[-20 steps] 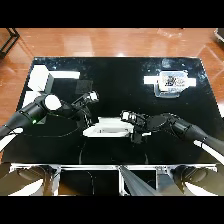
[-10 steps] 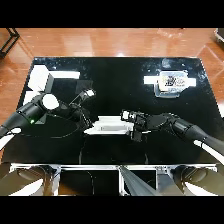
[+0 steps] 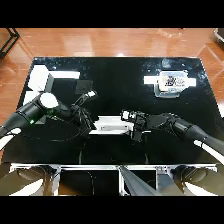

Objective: Fold the box and place the chain.

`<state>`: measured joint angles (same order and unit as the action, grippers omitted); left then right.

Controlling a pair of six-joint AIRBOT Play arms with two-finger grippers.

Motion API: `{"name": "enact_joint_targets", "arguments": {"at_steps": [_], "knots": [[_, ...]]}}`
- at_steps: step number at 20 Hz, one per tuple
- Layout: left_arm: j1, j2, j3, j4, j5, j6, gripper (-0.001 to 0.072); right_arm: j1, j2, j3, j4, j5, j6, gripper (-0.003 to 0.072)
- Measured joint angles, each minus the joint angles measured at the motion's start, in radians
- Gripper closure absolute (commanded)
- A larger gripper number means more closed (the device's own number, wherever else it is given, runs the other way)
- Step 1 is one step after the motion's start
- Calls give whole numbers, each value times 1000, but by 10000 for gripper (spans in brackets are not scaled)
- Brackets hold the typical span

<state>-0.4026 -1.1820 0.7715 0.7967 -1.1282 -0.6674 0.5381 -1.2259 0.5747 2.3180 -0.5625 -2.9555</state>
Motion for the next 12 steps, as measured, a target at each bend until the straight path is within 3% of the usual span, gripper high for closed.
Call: {"name": "enact_joint_targets", "arguments": {"at_steps": [5, 12], "knots": [[-74, -1, 0, -175, 170, 95, 691, 0, 0, 0, 0, -5, 0, 556], [-172, -45, 0, -243, 535, 140, 691, 0, 0, 0, 0, -10, 0, 556]]}}
